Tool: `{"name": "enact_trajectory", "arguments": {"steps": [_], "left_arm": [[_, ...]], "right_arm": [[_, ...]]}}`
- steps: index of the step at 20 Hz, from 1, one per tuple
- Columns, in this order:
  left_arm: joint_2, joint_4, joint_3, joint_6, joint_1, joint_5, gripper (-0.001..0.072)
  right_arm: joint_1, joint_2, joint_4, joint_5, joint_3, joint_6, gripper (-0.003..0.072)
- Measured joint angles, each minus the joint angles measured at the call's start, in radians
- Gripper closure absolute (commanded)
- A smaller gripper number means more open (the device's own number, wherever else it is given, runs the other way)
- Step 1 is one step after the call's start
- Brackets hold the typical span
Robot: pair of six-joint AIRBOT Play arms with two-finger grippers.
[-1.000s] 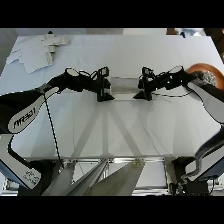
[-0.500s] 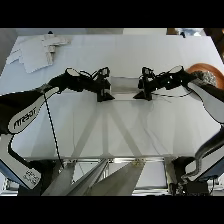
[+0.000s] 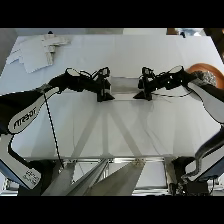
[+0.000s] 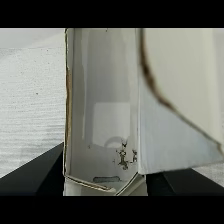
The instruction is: Fold the box and place the chain.
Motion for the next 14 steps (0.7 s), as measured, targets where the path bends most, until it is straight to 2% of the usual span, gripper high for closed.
{"name": "enact_trajectory", "arguments": {"steps": [11, 12, 14], "left_arm": [[0.000, -0.001, 0.000, -0.001, 0.000, 0.000, 0.0432], [0.000, -0.001, 0.000, -0.002, 0.000, -0.001, 0.0432], [0.000, 0.000, 0.000, 0.000, 0.000, -0.001, 0.0432]], "right_arm": [[0.000, 0.000, 0.001, 0.006, 0.000, 0.001, 0.0285], [0.000, 0.000, 0.001, 0.010, 0.000, 0.005, 0.0261], [0.000, 0.000, -0.003, 0.024, 0.000, 0.018, 0.0014]]}}
